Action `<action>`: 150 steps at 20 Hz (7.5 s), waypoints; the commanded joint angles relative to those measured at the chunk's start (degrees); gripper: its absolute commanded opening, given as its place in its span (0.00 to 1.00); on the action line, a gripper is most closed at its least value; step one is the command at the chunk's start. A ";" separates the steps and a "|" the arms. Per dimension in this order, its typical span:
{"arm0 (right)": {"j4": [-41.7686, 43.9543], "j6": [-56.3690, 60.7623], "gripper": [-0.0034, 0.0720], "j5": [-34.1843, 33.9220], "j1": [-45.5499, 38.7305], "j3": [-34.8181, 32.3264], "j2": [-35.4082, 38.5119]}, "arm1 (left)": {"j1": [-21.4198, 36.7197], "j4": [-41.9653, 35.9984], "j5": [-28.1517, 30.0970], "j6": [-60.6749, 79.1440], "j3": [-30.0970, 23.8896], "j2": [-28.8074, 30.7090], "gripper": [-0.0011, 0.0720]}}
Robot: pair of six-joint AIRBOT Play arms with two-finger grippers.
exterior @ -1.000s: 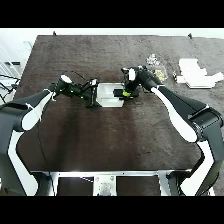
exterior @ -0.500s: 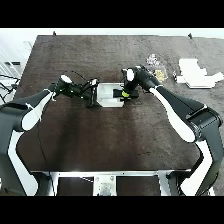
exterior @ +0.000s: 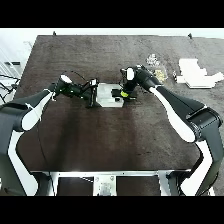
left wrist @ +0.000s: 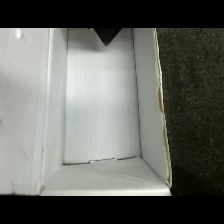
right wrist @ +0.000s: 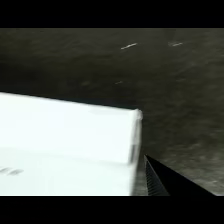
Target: Fold the box and place the chain.
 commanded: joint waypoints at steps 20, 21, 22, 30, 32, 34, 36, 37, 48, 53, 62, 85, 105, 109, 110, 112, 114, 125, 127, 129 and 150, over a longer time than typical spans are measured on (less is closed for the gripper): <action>-8.68 -18.47 0.72 -12.15 -16.70 -0.31 16.83 | -0.02 -0.02 0.20 -0.04 -0.02 0.02 0.49; -6.54 -20.06 0.73 -13.97 -18.80 -0.24 15.30 | -0.02 -0.02 0.20 -0.04 -0.02 0.02 0.49; -2.97 -22.62 0.73 -15.74 -20.79 -0.15 13.42 | -0.02 -0.02 0.20 -0.04 -0.02 0.02 0.49; 6.93 -32.87 0.65 -18.56 -24.83 8.83 -2.21 | -0.02 -0.02 0.20 -0.04 -0.02 0.02 0.49; 7.06 -32.94 0.64 -18.16 -24.65 10.27 -4.11 | -0.02 -0.02 0.20 -0.04 -0.02 0.02 0.49; 8.07 -33.16 0.64 -17.81 -24.61 10.25 -5.14 | -0.02 -0.02 0.20 -0.04 -0.02 0.02 0.49; 8.41 -33.16 0.64 -17.27 -24.59 10.25 -5.97 | -0.02 -0.02 0.20 -0.04 -0.02 0.02 0.49; 8.81 -33.16 0.64 -17.00 -24.57 10.25 -6.43 | -0.02 -0.02 0.17 -0.04 -0.02 0.00 0.49; 10.71 -33.55 0.05 -14.51 -24.57 13.92 -5.38 | -0.02 -0.02 0.20 -0.04 -0.02 0.02 0.49; 10.69 -33.57 0.05 -13.07 -24.57 14.27 -0.46 | -0.02 -0.02 0.17 -0.04 -0.02 0.02 0.49; 10.69 -38.12 0.05 -3.61 -21.18 14.25 21.86 | -0.02 -0.02 0.20 -0.04 -0.02 0.02 0.49; 13.57 -39.41 0.05 10.64 0.83 6.93 30.91 | -0.02 -0.02 0.17 -0.04 -0.02 0.02 0.49; 28.63 -46.53 0.05 -27.06 1.70 -22.53 19.87 | -0.02 -0.02 0.17 -0.04 -0.02 0.02 0.49; 28.79 -47.08 0.07 -32.41 1.42 -22.53 15.56 | -0.02 -0.02 0.17 -0.04 -0.02 0.02 0.49; 28.76 -47.08 0.30 -31.54 1.22 -22.45 15.82 | -0.02 -0.02 0.20 -0.04 -0.02 0.02 0.49; 28.57 -47.12 0.57 -28.24 0.33 -22.16 17.59 | -0.02 0.00 0.20 -0.04 -0.02 0.02 0.49; 27.78 -47.10 0.52 -25.46 -1.46 -22.18 20.52 | -0.02 -0.02 0.17 -0.04 -0.02 0.02 0.49; 25.09 -41.88 0.79 -43.85 -23.63 -30.27 22.40 | -0.02 -0.02 0.17 -0.04 -0.02 0.02 0.49; 29.22 -41.90 0.81 -47.52 -24.35 -29.59 17.62 | -0.02 -0.02 0.17 -0.04 -0.02 0.02 0.49; 32.09 -42.14 0.81 -46.95 -23.85 -26.84 12.59 | -0.02 -0.02 0.20 -0.04 -0.02 0.02 0.49; 22.18 -42.49 0.05 -30.73 -14.08 -14.82 21.27 | -0.02 -0.02 0.15 -0.04 -0.02 0.02 0.49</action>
